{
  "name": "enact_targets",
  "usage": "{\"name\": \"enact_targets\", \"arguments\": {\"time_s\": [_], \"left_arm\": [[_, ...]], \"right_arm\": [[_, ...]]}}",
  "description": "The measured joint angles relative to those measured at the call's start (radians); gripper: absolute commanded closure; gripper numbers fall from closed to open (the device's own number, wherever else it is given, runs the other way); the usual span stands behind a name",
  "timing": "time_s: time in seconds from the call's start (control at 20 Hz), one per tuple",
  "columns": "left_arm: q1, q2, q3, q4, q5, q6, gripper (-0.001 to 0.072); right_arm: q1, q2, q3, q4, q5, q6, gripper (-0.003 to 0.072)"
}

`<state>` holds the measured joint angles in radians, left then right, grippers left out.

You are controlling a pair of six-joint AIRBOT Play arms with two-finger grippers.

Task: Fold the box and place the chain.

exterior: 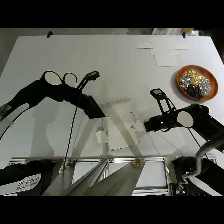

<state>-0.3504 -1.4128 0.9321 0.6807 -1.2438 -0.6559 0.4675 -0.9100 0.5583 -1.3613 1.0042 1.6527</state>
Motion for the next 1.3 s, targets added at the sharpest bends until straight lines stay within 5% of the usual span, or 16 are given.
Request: {"name": "enact_targets", "arguments": {"time_s": [0.35,0.75,0.9,1.1,1.3], "left_arm": [[-0.021,-0.018,-0.118,-0.106,0.087,0.072,0.0015],[-0.084,-0.04,-0.148,-0.142,0.149,0.141,0.0113],[-0.074,-0.05,-0.149,-0.113,0.112,0.185,0.0229],[-0.053,-0.055,-0.149,-0.103,0.095,0.248,0.0516],[-0.044,-0.056,-0.15,-0.123,0.104,0.329,0.0581]], "right_arm": [[0.0,0.0,0.0,0.003,0.002,0.0,0.0667],[0.0,0.0,0.0,0.007,0.019,0.016,0.0667],[0.0,0.0,0.0,0.006,0.024,0.017,0.0667],[0.0,0.0,0.0,0.006,0.026,0.019,0.0667],[0.0,0.0,0.0,0.005,0.027,0.016,0.0667]]}}
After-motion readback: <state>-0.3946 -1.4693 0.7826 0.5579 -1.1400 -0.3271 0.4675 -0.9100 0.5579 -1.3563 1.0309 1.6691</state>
